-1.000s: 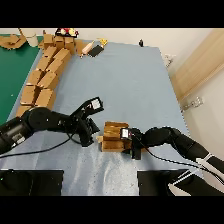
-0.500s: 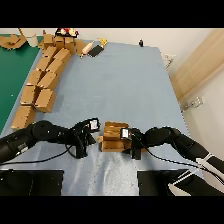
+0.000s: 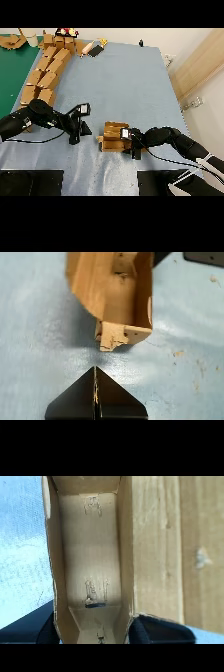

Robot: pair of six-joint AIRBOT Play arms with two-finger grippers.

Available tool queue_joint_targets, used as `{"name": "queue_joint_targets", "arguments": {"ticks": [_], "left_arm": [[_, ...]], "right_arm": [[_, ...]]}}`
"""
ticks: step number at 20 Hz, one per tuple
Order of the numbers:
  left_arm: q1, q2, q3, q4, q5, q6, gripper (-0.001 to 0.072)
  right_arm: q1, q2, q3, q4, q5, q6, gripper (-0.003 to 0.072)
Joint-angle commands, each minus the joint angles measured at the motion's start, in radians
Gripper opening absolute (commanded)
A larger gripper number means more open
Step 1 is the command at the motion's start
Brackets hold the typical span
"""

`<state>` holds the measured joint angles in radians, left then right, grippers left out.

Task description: Fold the box.

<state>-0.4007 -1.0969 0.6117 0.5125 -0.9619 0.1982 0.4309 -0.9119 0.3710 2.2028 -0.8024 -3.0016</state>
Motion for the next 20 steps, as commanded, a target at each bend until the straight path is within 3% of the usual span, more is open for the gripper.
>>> {"name": "queue_joint_targets", "arguments": {"ticks": [1,2,7,11,16,20], "left_arm": [[-0.095,-0.033,-0.005,-0.014,-0.003,0.204,0.0175],[-0.133,-0.040,-0.004,-0.006,0.018,0.164,0.0677],[-0.201,-0.044,-0.004,0.034,0.060,0.071,0.0697],[-0.210,-0.044,-0.004,0.034,0.153,0.008,0.0698],[-0.219,-0.051,-0.004,0.034,0.167,0.010,0.0698],[-0.283,-0.078,-0.004,0.033,0.177,0.010,0.0698]], "right_arm": [[0.000,0.001,0.001,0.000,0.001,0.000,0.0502],[0.000,0.001,0.001,0.000,0.001,0.000,0.0502],[0.000,0.001,0.001,0.000,0.001,0.000,0.0502],[0.000,0.001,0.001,0.000,0.000,0.000,0.0502],[0.000,0.001,0.001,0.001,0.001,0.000,0.0502],[0.000,0.001,0.001,0.000,0.001,0.000,0.0502]]}}
